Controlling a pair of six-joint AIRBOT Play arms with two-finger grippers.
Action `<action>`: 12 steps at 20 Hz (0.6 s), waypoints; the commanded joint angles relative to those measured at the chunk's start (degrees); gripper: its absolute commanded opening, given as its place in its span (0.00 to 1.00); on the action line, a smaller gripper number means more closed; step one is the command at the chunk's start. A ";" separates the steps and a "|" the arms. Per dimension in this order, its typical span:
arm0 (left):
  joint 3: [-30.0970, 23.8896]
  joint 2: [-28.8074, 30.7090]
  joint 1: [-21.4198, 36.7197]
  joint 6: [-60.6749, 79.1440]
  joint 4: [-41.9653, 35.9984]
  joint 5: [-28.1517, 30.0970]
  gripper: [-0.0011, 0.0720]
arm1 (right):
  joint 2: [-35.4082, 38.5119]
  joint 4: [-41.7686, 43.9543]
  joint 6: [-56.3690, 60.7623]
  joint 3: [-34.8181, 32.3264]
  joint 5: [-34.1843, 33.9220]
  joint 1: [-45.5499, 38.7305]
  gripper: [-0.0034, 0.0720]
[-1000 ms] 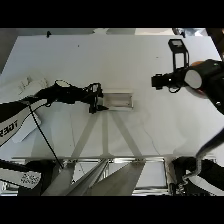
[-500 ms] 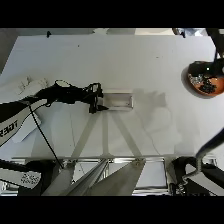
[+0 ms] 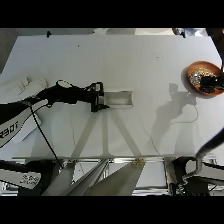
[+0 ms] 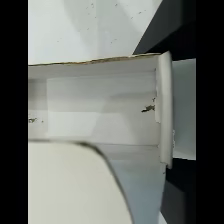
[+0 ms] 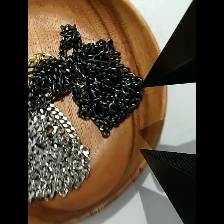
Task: Fold the box and place the chain.
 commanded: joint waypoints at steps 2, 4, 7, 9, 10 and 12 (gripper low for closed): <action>-0.02 0.09 -2.71 -1.01 1.20 7.04 0.49 | -7.23 -0.22 -0.79 5.14 -0.57 -1.05 0.57; -0.02 0.13 -2.99 -1.05 3.39 7.02 0.49 | -9.88 -0.24 -0.81 7.80 0.35 -1.14 0.57; -0.02 0.13 -2.99 -1.09 3.61 6.75 0.49 | -12.68 -0.37 0.39 8.35 0.42 -2.03 0.57; -0.02 0.13 -2.99 -1.11 3.58 6.29 0.49 | -14.58 -0.22 2.21 8.35 0.26 -3.37 0.57; -0.02 0.13 -2.99 -1.18 3.58 6.32 0.49 | -15.23 -0.22 3.15 8.35 -0.59 -4.00 0.57; -0.02 0.13 -2.99 -1.20 3.58 6.34 0.49 | -15.87 -0.33 3.50 8.39 -2.29 -4.87 0.57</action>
